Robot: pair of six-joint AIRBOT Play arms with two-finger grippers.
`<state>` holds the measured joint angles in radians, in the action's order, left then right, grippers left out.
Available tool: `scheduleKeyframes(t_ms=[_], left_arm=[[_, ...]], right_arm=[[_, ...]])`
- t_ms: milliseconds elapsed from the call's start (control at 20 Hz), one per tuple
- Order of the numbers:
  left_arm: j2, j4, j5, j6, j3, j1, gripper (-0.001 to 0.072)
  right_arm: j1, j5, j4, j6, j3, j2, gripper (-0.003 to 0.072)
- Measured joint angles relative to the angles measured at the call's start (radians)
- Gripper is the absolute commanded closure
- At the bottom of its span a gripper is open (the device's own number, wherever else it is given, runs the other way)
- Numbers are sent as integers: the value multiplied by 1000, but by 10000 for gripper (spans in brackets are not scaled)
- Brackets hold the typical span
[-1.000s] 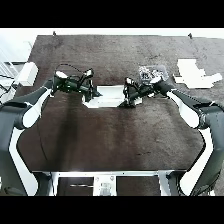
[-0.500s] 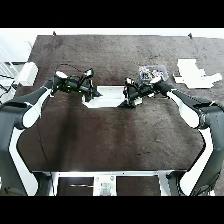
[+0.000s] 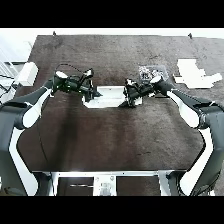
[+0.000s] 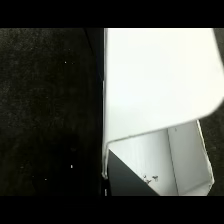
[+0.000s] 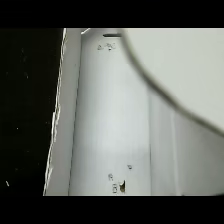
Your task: Fold the box and place the chain.
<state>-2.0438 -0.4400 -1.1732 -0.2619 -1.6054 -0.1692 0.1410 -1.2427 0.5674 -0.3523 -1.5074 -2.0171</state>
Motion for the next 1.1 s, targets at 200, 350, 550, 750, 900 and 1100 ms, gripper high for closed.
scheduleKeyframes(t_ms=[200,350,550,750,900,1100], left_arm=[[0,-1,0,0,0,0,690],[0,-1,0,0,0,0,690],[0,-1,1,0,1,0,690],[0,0,2,0,1,0,690],[0,0,3,0,1,0,690],[0,0,3,0,1,0,690]], right_arm=[[0,-7,9,20,0,0,179],[0,-10,13,27,0,0,179],[0,-13,16,31,-1,0,179],[0,-14,17,32,-1,0,180],[0,-14,17,33,-1,0,179],[0,-14,17,34,-1,0,179]])
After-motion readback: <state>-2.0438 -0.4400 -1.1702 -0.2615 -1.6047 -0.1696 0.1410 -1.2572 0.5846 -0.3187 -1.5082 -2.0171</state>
